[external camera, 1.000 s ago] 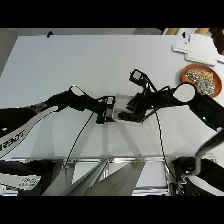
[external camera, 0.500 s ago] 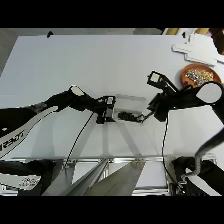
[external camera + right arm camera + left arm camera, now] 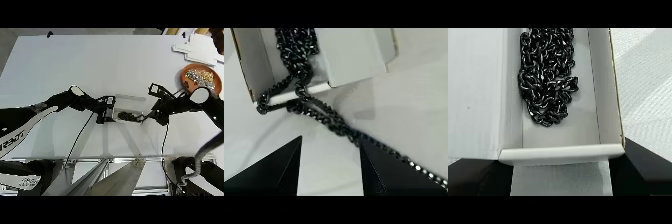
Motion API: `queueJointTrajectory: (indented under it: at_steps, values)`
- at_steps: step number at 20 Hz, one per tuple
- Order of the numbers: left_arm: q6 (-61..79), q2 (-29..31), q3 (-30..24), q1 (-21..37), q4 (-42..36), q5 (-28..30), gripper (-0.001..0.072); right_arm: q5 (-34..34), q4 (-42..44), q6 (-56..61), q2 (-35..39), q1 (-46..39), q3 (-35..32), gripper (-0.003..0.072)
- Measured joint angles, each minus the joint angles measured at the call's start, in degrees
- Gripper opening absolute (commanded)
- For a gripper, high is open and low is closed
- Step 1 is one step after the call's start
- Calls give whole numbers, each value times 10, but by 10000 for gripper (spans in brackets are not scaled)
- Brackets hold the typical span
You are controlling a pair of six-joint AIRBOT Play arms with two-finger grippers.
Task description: Fold the box and place the chain.
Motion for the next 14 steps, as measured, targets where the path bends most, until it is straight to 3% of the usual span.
queueJointTrajectory:
  at_steps: [7, 11, 14]
  values:
    - [0, 0, 0, 0, 0, 0, 137, -35, 25, -77, -68, 28, -6, 287]
    - [0, 0, 0, 0, 0, 0, 137, -55, 35, -88, -79, 36, -7, 200]
    - [0, 0, 0, 0, 0, 0, 137, -59, 55, -91, -81, 38, -7, 83]
